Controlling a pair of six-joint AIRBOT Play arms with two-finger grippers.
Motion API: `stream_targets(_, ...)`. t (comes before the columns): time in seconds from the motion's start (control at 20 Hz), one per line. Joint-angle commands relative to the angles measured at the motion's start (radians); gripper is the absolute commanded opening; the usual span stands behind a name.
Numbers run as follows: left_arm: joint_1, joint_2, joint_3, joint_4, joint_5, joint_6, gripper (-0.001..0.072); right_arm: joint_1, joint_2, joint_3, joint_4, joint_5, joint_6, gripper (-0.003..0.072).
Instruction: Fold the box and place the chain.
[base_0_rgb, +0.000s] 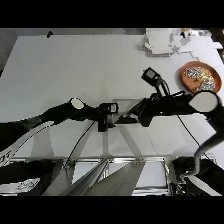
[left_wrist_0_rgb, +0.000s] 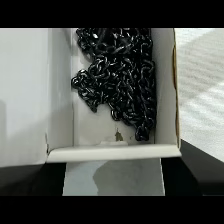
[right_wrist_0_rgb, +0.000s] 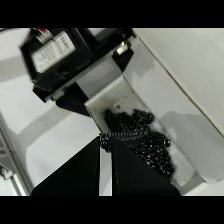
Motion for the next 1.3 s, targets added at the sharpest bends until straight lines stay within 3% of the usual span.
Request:
stream_targets(0.0,0.001,0.001,0.0,0.0,0.001,0.0,0.0272,0.04,-0.131,-0.032,0.042,-0.03,-0.077,0.0021)
stream_targets(0.25,0.001,0.001,0.0,0.0,0.001,0.0,0.0272,0.089,-0.202,-0.032,0.041,-0.098,-0.076,0.0027)
stream_targets(0.4,0.001,0.001,0.0,0.0,0.001,0.0,0.0272,0.069,-0.201,-0.031,0.041,-0.075,-0.072,0.021)
stream_targets(0.5,0.001,0.001,0.0,0.0,0.001,0.0,0.0272,0.047,-0.2,0.0,0.04,0.003,-0.068,0.021)
stream_targets(0.7,0.001,0.001,0.0,0.0,0.001,0.0,0.0272,-0.003,-0.2,0.18,0.031,0.18,-0.069,0.0198)
stream_targets(0.8,0.001,0.001,0.0,0.0,0.001,0.0,0.0272,-0.012,-0.2,0.282,-0.035,0.209,-0.068,0.0074)
stream_targets(0.85,0.001,0.001,0.0,0.0,0.001,0.0,0.0272,-0.012,-0.2,0.323,-0.084,0.195,-0.068,0.0022)
stream_targets(1.05,0.001,0.001,0.0,0.0,0.001,0.0,0.0272,-0.012,-0.202,0.39,-0.314,-0.002,0.019,0.002)
stream_targets(1.25,0.001,0.001,0.0,0.0,0.001,0.0,0.0272,-0.077,-0.282,0.39,-0.345,-0.012,0.04,0.0019)
